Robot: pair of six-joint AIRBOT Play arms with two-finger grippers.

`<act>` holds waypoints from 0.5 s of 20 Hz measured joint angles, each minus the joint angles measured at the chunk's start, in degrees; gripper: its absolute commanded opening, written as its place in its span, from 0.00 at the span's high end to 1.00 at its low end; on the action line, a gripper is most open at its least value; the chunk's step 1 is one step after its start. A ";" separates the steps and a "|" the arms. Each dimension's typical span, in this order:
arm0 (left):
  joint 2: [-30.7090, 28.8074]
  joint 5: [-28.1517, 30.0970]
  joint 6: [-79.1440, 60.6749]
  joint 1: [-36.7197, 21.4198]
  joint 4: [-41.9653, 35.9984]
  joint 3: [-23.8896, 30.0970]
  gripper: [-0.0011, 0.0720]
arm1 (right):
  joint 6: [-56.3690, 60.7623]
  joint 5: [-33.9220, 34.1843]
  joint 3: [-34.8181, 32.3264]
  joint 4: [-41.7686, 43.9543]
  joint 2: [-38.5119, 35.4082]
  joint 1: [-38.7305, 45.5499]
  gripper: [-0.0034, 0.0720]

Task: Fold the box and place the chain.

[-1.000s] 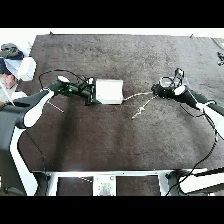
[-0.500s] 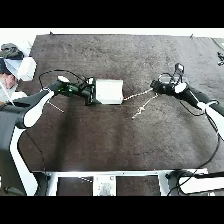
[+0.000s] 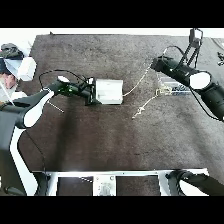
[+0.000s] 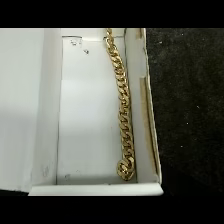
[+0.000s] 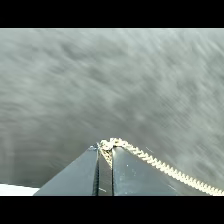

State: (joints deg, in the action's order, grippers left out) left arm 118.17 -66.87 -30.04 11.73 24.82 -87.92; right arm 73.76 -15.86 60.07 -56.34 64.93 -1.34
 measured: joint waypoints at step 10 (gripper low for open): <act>0.00 0.02 0.00 0.00 0.00 0.00 0.51 | -5.92 0.87 10.80 -0.22 -0.63 -17.73 0.97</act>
State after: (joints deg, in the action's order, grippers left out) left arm 118.17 -66.85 -30.04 11.73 24.82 -87.92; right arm 67.83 -14.98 70.87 -56.55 64.29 -19.07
